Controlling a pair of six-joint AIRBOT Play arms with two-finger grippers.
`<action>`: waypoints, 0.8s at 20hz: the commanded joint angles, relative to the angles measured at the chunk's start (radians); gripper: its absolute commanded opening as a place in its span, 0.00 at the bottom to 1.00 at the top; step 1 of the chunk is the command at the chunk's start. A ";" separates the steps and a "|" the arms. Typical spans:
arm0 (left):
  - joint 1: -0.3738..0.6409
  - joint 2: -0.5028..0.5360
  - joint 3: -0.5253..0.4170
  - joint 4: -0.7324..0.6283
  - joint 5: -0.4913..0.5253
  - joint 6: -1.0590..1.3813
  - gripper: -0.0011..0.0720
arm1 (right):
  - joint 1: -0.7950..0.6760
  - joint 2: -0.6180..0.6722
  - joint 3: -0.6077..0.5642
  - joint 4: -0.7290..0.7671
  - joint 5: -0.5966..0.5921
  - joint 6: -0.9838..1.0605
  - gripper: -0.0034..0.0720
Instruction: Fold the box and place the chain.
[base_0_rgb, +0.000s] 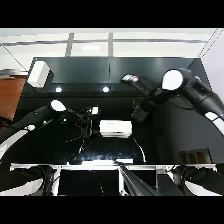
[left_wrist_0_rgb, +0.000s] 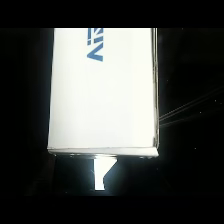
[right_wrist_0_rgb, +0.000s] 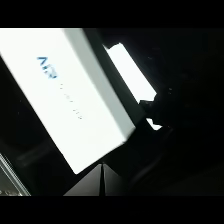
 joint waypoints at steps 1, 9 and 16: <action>0.000 0.000 0.000 0.000 0.000 0.000 0.61 | -0.097 0.050 -0.095 0.229 -0.090 0.158 0.08; 0.000 0.000 0.000 0.000 0.000 0.000 0.61 | -0.004 -0.039 -0.237 0.494 -0.345 0.163 0.08; 0.000 0.000 0.000 0.000 0.000 0.000 0.61 | 0.056 -0.083 -0.240 0.488 -0.349 0.167 0.08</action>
